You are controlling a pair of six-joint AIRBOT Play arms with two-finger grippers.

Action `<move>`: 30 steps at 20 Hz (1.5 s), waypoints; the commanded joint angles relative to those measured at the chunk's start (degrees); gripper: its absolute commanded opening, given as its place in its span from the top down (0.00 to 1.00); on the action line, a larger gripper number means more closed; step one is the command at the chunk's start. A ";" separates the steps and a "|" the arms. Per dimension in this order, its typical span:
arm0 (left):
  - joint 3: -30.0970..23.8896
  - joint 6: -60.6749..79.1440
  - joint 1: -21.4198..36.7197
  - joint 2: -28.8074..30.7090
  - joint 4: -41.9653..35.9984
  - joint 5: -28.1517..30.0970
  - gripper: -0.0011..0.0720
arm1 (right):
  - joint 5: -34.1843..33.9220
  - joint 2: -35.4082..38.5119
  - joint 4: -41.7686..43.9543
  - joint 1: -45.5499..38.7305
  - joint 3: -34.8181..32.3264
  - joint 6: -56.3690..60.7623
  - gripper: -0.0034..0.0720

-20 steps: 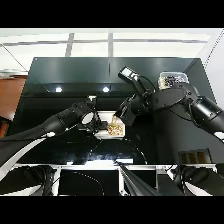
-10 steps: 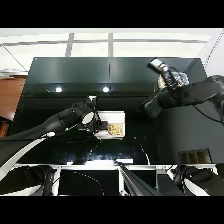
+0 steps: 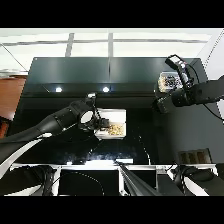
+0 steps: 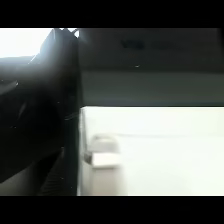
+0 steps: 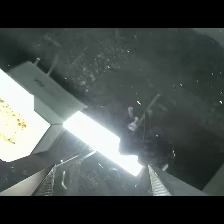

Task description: Fold the box and place the chain.

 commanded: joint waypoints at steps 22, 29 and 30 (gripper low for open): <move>-18.21 80.35 42.23 22.60 -24.26 -13.07 0.01 | 1.25 0.04 -0.46 -0.24 -0.02 0.87 0.00; -25.66 117.46 35.87 21.31 -35.26 2.45 0.02 | 1.18 0.04 -0.46 -0.24 -0.02 1.79 0.00; -25.68 120.98 34.67 20.83 -36.41 4.17 0.03 | 1.18 0.04 -0.46 -0.24 -0.02 2.23 0.00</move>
